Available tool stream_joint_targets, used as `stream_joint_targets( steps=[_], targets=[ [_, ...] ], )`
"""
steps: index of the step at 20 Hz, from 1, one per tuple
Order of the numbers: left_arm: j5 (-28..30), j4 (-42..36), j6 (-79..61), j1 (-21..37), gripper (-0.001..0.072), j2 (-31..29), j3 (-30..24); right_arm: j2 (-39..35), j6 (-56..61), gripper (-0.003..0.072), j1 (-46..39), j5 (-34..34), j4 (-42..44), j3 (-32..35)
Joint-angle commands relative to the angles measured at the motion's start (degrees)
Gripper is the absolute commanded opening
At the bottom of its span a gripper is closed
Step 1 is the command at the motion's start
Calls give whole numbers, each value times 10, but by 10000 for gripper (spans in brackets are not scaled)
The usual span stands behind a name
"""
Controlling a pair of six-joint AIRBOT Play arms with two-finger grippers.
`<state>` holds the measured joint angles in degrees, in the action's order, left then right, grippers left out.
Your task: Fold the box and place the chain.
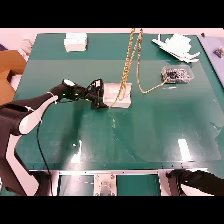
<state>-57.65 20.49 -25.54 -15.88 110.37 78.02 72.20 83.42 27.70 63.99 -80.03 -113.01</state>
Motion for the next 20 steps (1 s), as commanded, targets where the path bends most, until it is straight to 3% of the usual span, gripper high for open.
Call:
stream_joint_targets(
  steps=[1,20],
  targets=[
    [0,0,0,0,529,0,0,10,-2,6,0,-4,1,2],
    [0,0,0,0,529,0,0,26,-55,6,-1,-87,-1,-18]
  ],
)
